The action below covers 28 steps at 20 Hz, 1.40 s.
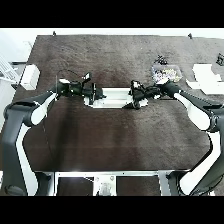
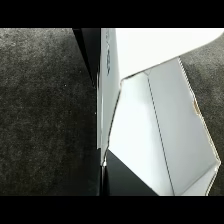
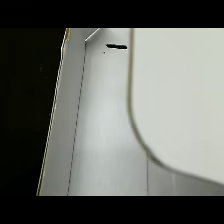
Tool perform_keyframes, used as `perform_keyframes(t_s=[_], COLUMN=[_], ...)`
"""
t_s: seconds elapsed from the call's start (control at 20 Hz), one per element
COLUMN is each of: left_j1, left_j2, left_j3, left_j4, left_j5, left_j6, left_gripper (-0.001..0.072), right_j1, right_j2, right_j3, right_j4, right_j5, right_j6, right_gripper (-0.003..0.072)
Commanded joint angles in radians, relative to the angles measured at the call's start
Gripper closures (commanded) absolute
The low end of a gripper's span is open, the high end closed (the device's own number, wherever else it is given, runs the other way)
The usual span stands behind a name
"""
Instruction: Fold the box and place the chain.
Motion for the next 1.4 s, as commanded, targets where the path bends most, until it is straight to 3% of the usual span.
perform_keyframes(t_s=[0.0,0.7,0.8,1.35], left_j1=[0.001,0.001,0.001,0.001], left_j2=[0.000,0.000,0.000,0.000], left_j3=[0.000,0.000,0.000,0.000], left_j4=[0.000,0.000,0.000,0.000], left_j5=[0.000,0.000,0.000,0.009], left_j6=[0.000,0.000,0.000,0.000], left_gripper=[0.0688,0.0688,0.0688,0.0688], right_j1=[0.001,0.001,0.001,0.000], right_j2=[-0.006,-0.012,-0.012,-0.012], right_j3=[0.001,0.002,0.002,0.001], right_j4=[0.000,0.000,0.000,0.000], right_j5=[-0.003,-0.003,-0.003,-0.003], right_j6=[0.006,0.006,0.006,0.006], right_gripper=[-0.0015,0.0040,0.0100,0.0099])
